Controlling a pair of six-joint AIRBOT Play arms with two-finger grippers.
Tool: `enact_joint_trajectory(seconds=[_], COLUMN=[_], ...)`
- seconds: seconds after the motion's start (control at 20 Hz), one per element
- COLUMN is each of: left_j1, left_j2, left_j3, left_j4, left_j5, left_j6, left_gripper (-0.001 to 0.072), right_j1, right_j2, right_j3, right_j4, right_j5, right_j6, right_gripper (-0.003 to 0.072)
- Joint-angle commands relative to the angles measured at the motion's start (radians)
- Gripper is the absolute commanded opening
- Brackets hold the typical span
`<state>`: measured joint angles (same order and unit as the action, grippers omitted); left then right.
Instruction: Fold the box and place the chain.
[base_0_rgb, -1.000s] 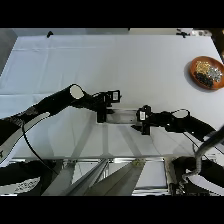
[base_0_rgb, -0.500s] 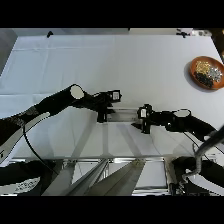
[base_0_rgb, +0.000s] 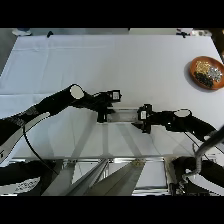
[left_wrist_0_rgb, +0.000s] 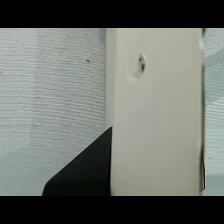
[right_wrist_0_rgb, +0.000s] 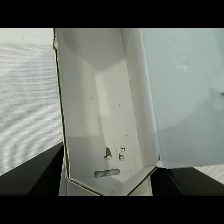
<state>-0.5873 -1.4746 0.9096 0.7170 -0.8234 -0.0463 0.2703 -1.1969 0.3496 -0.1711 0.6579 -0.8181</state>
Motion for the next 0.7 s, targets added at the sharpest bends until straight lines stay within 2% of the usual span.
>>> enact_joint_trajectory(seconds=[0.0, 0.2, 0.65], left_j1=[0.000, 0.000, 0.000], left_j2=[0.000, 0.000, 0.001], left_j3=[0.000, 0.000, 0.000], left_j4=[0.002, 0.002, 0.002], left_j5=[0.000, 0.000, 0.000], left_j6=[0.000, 0.000, 0.000], left_gripper=[0.0012, 0.0012, 0.0012], right_j1=[0.000, 0.000, 0.000], right_j2=[0.000, 0.000, 0.000], right_j3=[0.001, 0.001, 0.001], right_j4=[-0.004, -0.004, -0.004], right_j5=[-0.015, -0.017, -0.007], right_j6=[-0.031, -0.029, -0.007], right_gripper=[0.0356, 0.0334, 0.0338])
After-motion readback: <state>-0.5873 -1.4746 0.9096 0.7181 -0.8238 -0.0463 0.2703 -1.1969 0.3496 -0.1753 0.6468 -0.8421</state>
